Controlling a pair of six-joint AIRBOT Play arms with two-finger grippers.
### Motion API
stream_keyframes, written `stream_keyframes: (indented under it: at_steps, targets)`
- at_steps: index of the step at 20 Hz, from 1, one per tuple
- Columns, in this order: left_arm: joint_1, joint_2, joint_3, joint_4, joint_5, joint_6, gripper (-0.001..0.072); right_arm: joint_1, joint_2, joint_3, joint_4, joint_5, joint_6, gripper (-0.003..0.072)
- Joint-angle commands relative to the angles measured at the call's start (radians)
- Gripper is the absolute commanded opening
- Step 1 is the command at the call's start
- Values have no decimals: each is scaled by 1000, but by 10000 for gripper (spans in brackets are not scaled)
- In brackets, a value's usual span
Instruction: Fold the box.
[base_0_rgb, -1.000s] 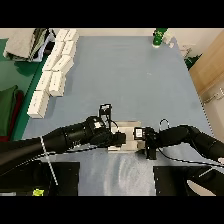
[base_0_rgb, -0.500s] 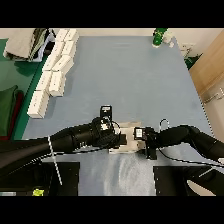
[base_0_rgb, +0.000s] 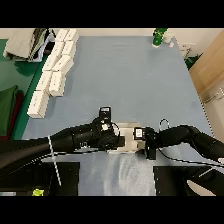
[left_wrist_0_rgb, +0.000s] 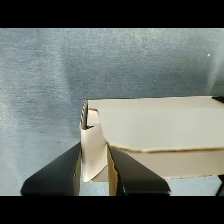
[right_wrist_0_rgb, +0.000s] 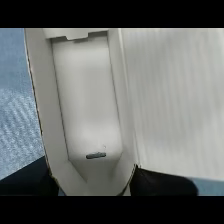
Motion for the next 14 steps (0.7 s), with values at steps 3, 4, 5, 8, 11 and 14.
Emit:
stream_keyframes:
  at_steps: [3, 4, 5, 8, 11, 14]
  targets:
    - [1, -41, 11, 7, -23, -7, 227, 0, 1, 0, -2, -1, 0, 520]
    - [1, -61, 23, 8, -27, -7, 228, 0, 1, 0, -2, -1, 0, 520]
    - [1, -79, 35, 8, -28, -7, 227, 0, 1, 0, -2, -1, 0, 520]
    - [2, -128, 73, 27, -39, -7, 228, 0, 1, 0, -2, -1, 0, 520]
    - [2, -167, 98, 32, -53, -7, 227, 0, 1, 0, -2, -1, 0, 520]
    - [1, -180, 101, 33, -82, -8, 226, 0, 1, 0, -2, -1, 0, 520]
